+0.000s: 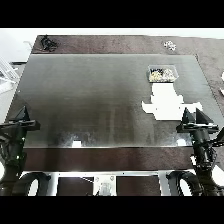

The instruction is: Fold the box and place the chain.

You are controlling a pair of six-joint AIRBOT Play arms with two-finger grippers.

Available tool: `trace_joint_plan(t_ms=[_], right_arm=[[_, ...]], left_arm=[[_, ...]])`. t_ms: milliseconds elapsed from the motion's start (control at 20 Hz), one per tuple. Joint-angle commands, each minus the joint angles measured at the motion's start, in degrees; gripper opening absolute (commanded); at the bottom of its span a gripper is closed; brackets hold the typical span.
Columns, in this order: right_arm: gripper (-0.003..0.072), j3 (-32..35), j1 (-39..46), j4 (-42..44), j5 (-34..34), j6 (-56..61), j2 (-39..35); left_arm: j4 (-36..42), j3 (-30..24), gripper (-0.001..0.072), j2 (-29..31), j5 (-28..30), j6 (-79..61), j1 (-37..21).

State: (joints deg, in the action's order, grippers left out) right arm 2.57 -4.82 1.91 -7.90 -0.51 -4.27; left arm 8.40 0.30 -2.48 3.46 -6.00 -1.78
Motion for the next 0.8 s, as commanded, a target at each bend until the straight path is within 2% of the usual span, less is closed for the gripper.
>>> trace_joint_plan(t_ms=[0,250,350,450,550,650,750], right_arm=[[0.0415,0.04,0.0,0.02,0.0,0.02,-0.02],[0.0415,-1.27,0.04,1.64,0.83,0.46,0.39],[0.042,-3.5,0.44,2.64,-0.98,0.46,4.24],[0.0444,-7.26,2.27,2.62,-2.16,0.42,12.9],[0.0447,-12.33,5.64,2.67,-0.92,0.35,24.98],[0.0446,-18.38,10.71,2.64,5.25,0.24,37.94],[0.0448,-24.87,17.31,2.49,14.75,2.47,49.92]], left_arm=[[0.0,-0.04,0.0021,0.0,0.02,-0.02,-0.07],[0.0,-0.02,0.0022,0.0,0.0,-0.02,-0.07],[0.0,-0.02,0.0021,0.0,0.02,-0.02,-0.07],[0.0,-0.02,0.0021,0.0,0.02,-0.02,-0.07],[0.0,-0.04,0.0022,0.0,0.04,-0.02,-0.07],[0.0,-0.02,0.0021,0.0,0.0,-0.02,-0.07],[0.0,-0.02,0.0021,0.0,0.0,-0.02,-0.07]])
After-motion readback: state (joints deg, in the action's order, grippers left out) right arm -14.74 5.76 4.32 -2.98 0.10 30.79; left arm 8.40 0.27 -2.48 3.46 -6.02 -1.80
